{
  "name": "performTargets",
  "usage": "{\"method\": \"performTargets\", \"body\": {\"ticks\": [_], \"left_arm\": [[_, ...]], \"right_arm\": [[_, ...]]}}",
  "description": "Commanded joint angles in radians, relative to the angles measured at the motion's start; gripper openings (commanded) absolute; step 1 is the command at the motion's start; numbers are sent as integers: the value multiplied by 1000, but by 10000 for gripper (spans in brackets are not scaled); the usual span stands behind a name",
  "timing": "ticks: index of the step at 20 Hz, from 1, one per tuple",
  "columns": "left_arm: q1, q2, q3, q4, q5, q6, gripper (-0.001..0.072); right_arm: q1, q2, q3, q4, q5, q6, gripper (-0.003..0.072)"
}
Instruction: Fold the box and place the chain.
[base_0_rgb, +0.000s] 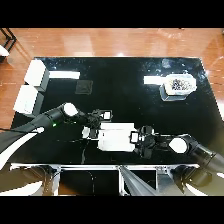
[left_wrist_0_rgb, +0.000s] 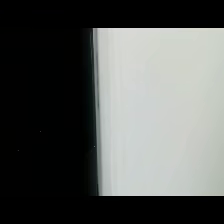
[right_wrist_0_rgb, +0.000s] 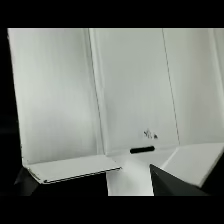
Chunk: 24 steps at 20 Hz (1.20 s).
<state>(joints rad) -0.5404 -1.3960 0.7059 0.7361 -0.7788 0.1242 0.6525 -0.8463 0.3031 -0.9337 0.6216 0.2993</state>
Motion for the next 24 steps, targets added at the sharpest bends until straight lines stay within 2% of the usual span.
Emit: {"method": "performTargets", "body": {"ticks": [1,13,20,24], "left_arm": [[1,0,1,0,0,0,20],[1,0,1,0,0,0,20],[1,0,1,0,-1,0,20],[1,0,1,0,-1,0,20]], "right_arm": [[36,-4,2,77,-10,0,698],[35,-4,10,-3,123,-1,698],[59,-4,10,44,-44,-1,698],[97,-4,13,44,-45,23,697]]}}
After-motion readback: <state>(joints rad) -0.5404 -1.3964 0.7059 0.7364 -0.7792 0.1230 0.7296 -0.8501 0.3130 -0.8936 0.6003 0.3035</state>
